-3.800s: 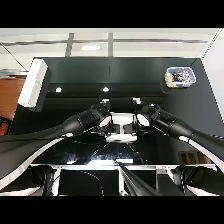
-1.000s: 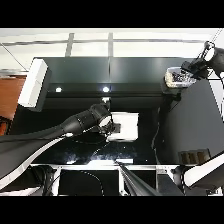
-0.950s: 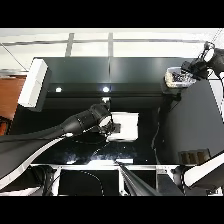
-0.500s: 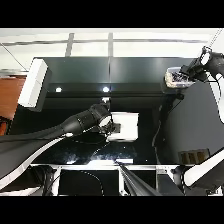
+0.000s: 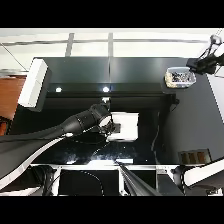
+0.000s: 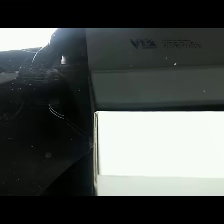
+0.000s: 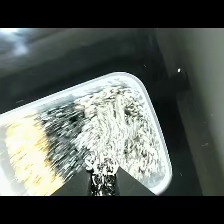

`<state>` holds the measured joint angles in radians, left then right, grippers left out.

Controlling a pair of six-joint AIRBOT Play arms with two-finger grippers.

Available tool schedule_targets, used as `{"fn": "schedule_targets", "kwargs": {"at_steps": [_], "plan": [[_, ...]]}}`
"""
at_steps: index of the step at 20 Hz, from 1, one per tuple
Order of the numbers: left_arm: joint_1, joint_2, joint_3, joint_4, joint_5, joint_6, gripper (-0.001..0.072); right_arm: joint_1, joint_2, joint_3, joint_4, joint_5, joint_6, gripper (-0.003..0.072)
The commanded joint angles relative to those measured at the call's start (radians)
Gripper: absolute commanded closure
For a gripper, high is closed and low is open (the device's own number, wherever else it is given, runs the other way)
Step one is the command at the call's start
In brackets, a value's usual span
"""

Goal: Fold the box and place the chain.

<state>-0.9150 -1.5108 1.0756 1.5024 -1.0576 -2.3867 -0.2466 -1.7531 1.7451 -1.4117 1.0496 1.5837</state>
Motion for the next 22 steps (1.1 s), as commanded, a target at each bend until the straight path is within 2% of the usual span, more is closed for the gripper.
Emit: {"fn": "schedule_targets", "kwargs": {"at_steps": [1, 9, 14, 18, 22], "plan": [[0.000, -0.001, 0.001, 0.001, 0.002, 0.000, 0.0683, -0.005, 0.159, 0.000, 0.132, 0.056, -0.139, 0.0645], [0.000, -0.001, 0.001, 0.003, 0.001, 0.000, 0.0683, 0.000, 0.577, -0.005, 0.337, 0.158, -0.210, 0.0646], [0.000, -0.001, 0.001, 0.004, 0.001, 0.000, 0.0683, 0.081, 0.792, -0.113, 0.361, 0.220, -0.242, 0.0647], [0.000, -0.001, 0.001, 0.004, 0.002, 0.000, 0.0683, 0.217, 0.908, -0.259, 0.364, 0.319, -0.257, 0.0647], [0.000, -0.001, 0.001, 0.004, 0.002, 0.000, 0.0683, 0.347, 0.930, -0.357, 0.365, 0.433, -0.262, 0.0647]]}}
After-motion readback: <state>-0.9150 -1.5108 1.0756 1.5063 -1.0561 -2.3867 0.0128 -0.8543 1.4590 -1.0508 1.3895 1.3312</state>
